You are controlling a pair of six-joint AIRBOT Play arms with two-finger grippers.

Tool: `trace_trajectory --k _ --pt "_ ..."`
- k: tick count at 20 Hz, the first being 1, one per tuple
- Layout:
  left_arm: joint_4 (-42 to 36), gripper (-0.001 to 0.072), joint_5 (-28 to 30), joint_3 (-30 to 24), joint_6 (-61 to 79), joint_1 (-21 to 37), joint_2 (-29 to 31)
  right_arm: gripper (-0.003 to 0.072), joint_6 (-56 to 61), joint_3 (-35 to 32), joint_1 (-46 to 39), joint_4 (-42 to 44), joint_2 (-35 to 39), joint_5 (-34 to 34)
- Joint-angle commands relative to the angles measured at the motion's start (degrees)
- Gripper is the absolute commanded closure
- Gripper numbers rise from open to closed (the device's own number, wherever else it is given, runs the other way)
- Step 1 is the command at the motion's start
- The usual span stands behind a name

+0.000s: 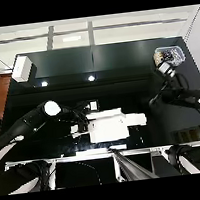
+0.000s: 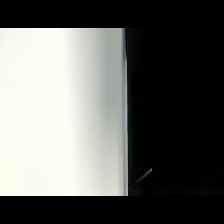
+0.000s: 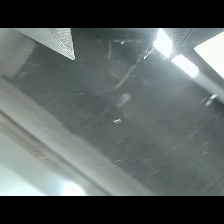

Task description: Fold the box and place the chain.

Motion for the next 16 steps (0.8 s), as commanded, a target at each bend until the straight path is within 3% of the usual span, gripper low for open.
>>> trace_trajectory --k 1,4,12,16 --pt "1.05 0.0683 0.04 0.04 0.42 -0.46 -1.7 -0.0022 -18.64 -5.51 0.04 11.52 -1.55 1.18" --pt "1.05 0.0684 -0.15 0.04 0.39 -0.46 -2.51 -0.0022 -34.88 -10.88 1.27 17.77 -1.86 1.09" --pt "1.05 0.0684 -0.13 0.26 -1.42 -0.48 -3.87 -0.0022 -40.92 -14.29 7.17 17.57 -6.16 0.68" --pt "1.14 0.0684 -0.83 2.86 -3.58 -0.7 -5.57 -0.0022 -41.99 -14.29 10.43 14.86 -7.98 -0.15"
